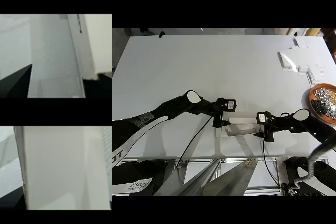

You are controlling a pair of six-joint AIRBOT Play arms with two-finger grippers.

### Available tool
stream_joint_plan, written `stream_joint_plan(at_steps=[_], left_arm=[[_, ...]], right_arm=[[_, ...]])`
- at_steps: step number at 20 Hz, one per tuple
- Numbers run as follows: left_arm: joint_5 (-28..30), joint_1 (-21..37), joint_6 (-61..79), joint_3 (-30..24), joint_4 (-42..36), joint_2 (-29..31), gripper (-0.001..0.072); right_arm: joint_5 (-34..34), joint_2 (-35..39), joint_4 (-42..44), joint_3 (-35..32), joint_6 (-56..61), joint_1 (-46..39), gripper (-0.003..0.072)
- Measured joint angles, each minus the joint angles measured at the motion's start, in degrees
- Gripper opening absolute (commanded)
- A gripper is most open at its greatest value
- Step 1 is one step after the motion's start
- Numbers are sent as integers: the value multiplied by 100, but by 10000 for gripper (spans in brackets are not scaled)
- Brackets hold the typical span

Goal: Fold the box and place the chain.

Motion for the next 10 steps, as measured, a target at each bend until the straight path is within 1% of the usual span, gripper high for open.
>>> stream_joint_plan(at_steps=[3, 6, 7, 8, 10], left_arm=[[-133, 162, -278, 0, 343, 190, 694], [-398, 396, -610, 0, 693, 426, 687], [-487, 450, -717, 0, 813, 509, 610], [-579, 498, -852, 0, 935, 605, 488], [-745, 544, -1095, 0, 1211, 802, 182]], right_arm=[[-28, 0, 20, 0, 4, -2, 336], [-39, 0, 26, 0, 22, -2, 336], [-42, 0, 26, 0, 22, -2, 336], [-42, 0, 24, 0, 22, -2, 336], [-48, 0, 20, 0, 17, -4, 336]])
